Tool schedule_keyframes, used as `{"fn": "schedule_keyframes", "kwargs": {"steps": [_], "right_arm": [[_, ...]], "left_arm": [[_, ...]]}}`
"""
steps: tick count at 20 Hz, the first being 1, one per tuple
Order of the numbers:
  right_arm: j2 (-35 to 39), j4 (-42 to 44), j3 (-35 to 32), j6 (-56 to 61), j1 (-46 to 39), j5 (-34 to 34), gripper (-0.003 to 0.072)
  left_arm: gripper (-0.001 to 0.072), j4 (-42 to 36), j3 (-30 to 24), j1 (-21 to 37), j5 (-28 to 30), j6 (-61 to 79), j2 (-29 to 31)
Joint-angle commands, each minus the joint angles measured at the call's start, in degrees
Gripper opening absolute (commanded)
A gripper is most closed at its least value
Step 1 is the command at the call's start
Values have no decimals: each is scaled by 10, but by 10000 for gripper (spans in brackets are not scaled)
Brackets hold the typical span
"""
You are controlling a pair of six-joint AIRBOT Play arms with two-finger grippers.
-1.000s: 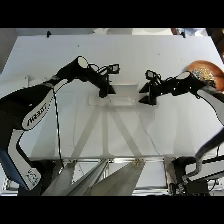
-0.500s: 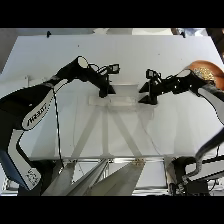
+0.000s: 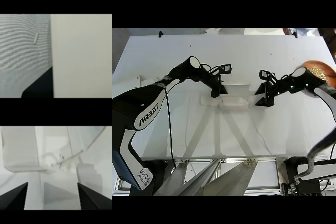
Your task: Fold the box and place the chain.
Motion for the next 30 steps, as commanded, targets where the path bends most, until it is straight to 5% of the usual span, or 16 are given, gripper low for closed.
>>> {"fn": "schedule_keyframes", "kwargs": {"steps": [1, 7, 13, 24, 30], "right_arm": [[39, -76, -10, 23, -17, 0, 708], [72, -5, -106, -15, 6, -57, 708], [85, 94, -138, -41, 27, -210, 694], [152, 14, -142, -85, 80, -170, 695], [152, 30, -213, -66, 83, -171, 695]], "left_arm": [[11, 0, 0, 0, 0, 0, 0], [11, 0, 0, 0, 0, 0, 0], [11, 0, 0, 0, 0, 0, 0], [11, 0, 0, 0, 0, 0, 0], [11, 0, 0, 0, 0, 0, 0]]}}
